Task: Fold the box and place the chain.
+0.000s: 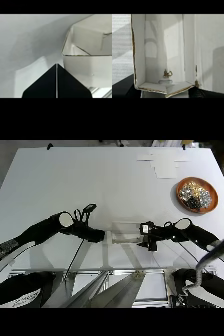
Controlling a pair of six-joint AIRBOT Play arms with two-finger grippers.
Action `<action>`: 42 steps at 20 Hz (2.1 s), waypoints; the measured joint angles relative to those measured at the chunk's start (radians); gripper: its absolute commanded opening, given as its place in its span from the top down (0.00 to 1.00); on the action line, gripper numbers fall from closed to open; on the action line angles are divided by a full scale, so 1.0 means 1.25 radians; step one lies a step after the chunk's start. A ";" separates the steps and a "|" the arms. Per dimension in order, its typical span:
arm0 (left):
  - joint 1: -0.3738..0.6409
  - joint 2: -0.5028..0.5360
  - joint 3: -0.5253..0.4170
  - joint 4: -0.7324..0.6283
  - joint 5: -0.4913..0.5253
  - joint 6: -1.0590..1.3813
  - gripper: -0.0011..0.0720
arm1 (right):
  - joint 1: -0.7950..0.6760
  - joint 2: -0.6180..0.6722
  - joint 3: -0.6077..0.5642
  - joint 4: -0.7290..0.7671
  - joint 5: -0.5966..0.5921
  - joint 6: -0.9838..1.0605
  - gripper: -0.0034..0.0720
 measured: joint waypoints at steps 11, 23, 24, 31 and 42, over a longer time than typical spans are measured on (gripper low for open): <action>-0.037 0.045 0.004 -0.068 0.012 0.034 0.67 | 0.000 0.000 0.000 0.000 0.000 0.000 0.50; -0.054 0.052 0.009 -0.084 0.036 0.034 0.57 | 0.000 0.000 0.000 0.000 0.000 0.000 0.50; -0.059 0.052 0.010 -0.084 0.044 0.033 0.57 | 0.000 0.000 0.000 0.000 0.000 0.000 0.50; -0.108 0.019 0.063 0.016 0.076 -0.085 0.57 | 0.000 0.000 0.000 0.000 0.000 0.000 0.50; -0.178 -0.036 0.160 0.230 0.045 -0.349 0.59 | 0.000 0.000 0.000 0.000 0.000 0.000 0.50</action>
